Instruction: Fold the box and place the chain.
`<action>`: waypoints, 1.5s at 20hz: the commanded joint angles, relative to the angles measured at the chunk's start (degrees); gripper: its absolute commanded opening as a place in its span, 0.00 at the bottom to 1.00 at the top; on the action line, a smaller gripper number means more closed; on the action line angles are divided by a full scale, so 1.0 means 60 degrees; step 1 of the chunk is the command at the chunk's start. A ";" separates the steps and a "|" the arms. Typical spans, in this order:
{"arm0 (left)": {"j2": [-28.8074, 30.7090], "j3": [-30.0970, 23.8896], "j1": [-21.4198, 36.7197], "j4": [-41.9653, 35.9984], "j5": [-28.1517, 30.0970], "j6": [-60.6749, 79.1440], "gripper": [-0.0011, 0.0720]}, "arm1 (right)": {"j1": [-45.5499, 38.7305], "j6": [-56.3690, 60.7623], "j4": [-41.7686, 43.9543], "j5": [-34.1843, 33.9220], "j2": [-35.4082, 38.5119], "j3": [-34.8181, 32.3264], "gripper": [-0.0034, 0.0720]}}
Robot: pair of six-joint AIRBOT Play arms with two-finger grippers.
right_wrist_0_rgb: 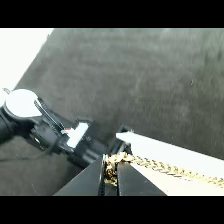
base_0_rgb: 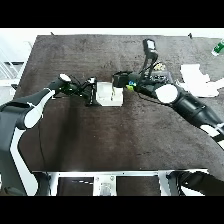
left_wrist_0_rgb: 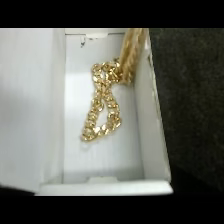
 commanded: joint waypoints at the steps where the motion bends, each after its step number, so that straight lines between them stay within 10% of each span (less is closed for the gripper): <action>1: 0.0007 0.0004 0.0007 0.0000 0.0004 0.0000 0.67 | 0.0211 0.0011 0.0124 -0.0233 -0.0776 0.0015 0.06; 9: 0.0007 0.0004 0.0011 0.0000 0.0004 0.0000 0.67 | 0.0233 0.0004 0.0361 -0.0423 -0.2561 0.0015 0.07; 11: 0.0007 0.0004 0.0007 0.0000 0.0004 0.0000 0.67 | 0.0146 0.0000 0.0342 -0.0390 -0.2412 0.0011 0.59; 12: 0.0007 0.0004 0.0007 0.0000 0.0004 0.0000 0.67 | 0.0018 -0.0029 0.0175 -0.0270 -0.2193 0.0004 0.66; 20: 0.0007 0.0004 0.0007 0.0000 0.0004 0.0000 0.67 | -0.3024 0.0630 -0.0390 -0.0171 0.0557 -0.2364 0.64; 30: 0.0007 0.0004 0.0007 -0.0004 0.0007 0.0000 0.67 | -0.3847 0.1086 -0.0047 -0.1279 -0.2488 -0.1537 0.45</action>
